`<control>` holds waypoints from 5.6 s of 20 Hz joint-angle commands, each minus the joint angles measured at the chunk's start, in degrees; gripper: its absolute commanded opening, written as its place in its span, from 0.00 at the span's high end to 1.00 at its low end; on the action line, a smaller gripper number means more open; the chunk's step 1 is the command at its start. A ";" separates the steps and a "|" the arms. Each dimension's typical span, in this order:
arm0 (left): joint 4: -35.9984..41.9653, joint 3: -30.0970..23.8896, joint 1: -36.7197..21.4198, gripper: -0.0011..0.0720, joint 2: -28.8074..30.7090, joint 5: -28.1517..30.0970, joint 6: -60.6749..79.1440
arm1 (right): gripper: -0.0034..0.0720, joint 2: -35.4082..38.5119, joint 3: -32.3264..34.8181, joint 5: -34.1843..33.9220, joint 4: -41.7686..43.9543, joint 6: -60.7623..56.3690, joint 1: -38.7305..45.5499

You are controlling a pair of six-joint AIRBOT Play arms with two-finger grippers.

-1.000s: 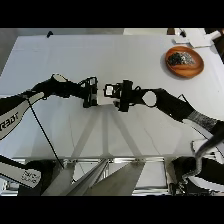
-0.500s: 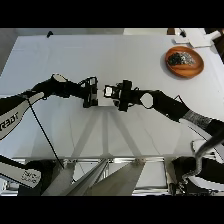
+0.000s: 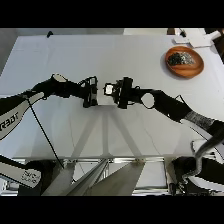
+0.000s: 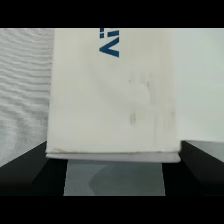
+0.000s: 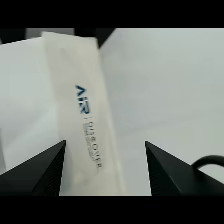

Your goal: Fold the box and place the chain.

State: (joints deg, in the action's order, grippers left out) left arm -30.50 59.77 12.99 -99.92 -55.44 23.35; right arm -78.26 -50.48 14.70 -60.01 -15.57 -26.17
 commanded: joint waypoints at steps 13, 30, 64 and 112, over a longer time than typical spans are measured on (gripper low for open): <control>-0.02 0.02 -0.04 0.44 0.00 -0.07 -0.07 | 0.27 2.73 0.96 9.29 0.50 0.00 -0.07; -0.02 0.02 -0.04 0.44 0.00 -0.07 -0.07 | 0.27 2.71 1.66 3.45 0.26 0.00 -3.52; -0.02 0.02 -0.04 0.44 0.00 -0.07 -0.07 | 0.40 -0.20 1.55 4.90 0.70 -0.42 -1.73; -0.02 0.02 -0.04 0.44 0.00 -0.07 -0.07 | 0.50 1.60 1.55 -3.28 0.00 -0.42 -1.73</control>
State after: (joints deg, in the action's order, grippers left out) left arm -30.48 59.77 13.02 -99.92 -55.57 23.14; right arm -78.17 -48.88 14.13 -59.79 -16.03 -27.83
